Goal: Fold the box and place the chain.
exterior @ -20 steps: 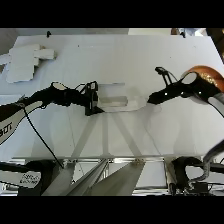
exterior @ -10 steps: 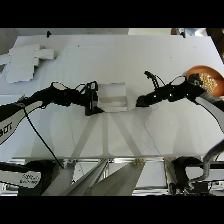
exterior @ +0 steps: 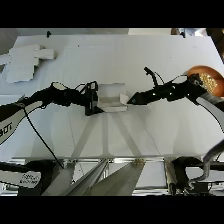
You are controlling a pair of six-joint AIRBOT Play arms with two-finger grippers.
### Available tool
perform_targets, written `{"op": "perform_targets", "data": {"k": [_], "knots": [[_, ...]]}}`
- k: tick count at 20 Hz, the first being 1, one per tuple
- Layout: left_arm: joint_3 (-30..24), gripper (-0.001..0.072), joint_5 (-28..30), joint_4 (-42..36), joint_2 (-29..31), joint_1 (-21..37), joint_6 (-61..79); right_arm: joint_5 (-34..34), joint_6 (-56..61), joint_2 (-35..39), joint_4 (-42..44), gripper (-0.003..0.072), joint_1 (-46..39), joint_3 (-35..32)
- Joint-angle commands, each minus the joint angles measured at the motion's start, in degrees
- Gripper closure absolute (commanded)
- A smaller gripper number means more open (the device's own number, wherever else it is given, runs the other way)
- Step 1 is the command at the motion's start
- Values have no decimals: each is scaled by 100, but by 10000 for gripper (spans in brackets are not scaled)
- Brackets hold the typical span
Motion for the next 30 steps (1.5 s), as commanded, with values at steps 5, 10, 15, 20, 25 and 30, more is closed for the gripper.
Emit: {"op": "perform_targets", "data": {"k": [5, 10, 15, 20, 25, 30], "knots": [[2, 144, -2, 0, 4, 2, 0, -1108, -155, 9, 118, 161, 503, 0], [2, 144, 0, 0, 4, 2, 0, -1808, -162, 9, -282, 133, 815, 0], [2, 144, 0, 0, 4, 2, 0, -2083, 422, 9, -951, 134, 1038, 0], [2, 144, -2, 0, 4, 2, 0, -2197, 1110, 9, -1825, 144, 1292, 0], [2, 144, 0, 0, 4, 2, 0, -2240, 1633, 46, -2164, 154, 1493, 2], [2, 144, -2, 0, 4, 2, 0, -2151, 2778, 140, -3042, 158, 1532, 247]]}}
